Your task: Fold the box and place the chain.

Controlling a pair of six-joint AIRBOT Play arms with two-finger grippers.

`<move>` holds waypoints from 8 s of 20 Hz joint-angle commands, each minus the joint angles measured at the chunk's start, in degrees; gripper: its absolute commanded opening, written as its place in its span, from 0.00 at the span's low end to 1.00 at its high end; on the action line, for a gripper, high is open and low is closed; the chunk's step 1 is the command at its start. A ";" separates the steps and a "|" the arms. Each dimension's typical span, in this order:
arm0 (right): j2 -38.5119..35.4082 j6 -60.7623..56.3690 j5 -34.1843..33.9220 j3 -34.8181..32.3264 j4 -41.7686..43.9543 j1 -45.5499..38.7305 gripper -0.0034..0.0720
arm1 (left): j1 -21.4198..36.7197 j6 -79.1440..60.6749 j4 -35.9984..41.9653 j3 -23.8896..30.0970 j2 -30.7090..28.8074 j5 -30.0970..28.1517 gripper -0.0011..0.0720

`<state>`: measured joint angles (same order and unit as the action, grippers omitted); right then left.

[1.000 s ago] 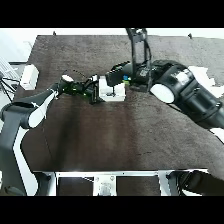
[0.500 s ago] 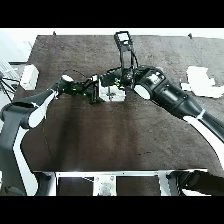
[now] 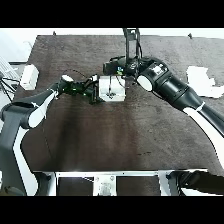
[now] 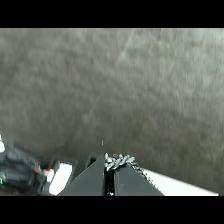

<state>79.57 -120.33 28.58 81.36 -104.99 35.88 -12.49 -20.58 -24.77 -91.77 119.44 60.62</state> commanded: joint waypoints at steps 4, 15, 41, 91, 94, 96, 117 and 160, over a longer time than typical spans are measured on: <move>0.17 -1.20 -2.60 0.96 0.33 -1.14 0.06 | 0.04 -0.02 -0.02 0.00 -0.02 -0.02 0.64; 2.19 -7.17 -7.26 -12.13 5.35 -1.07 0.06 | 0.04 -0.02 -0.02 0.00 -0.02 -0.02 0.64; 14.58 -0.66 -12.57 -15.04 10.67 -23.78 0.59 | 0.04 -0.02 -0.02 0.00 -0.02 0.00 0.64; -10.29 8.28 -8.66 -6.14 3.98 -2.71 0.06 | 0.04 -0.02 -0.02 0.00 -0.02 -0.11 0.64; -7.26 6.56 -8.66 -6.80 4.02 -2.71 0.06 | 0.04 -0.02 -0.02 0.00 -0.02 -0.11 0.64; -5.18 5.84 -8.72 -8.26 4.00 -2.75 0.06 | 0.04 -0.02 -0.02 0.00 -0.02 -0.11 0.64; -1.42 21.53 -1.86 -10.78 5.05 -4.61 0.53 | 0.04 -0.02 -0.02 0.00 -0.02 -0.11 0.64; 27.04 101.31 39.89 17.59 65.00 -26.12 0.07 | 0.04 -0.02 -0.02 0.00 -0.02 -0.11 0.64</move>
<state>106.54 -19.14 61.82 96.90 -40.10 9.47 -12.49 -20.58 -24.80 -91.77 119.44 60.51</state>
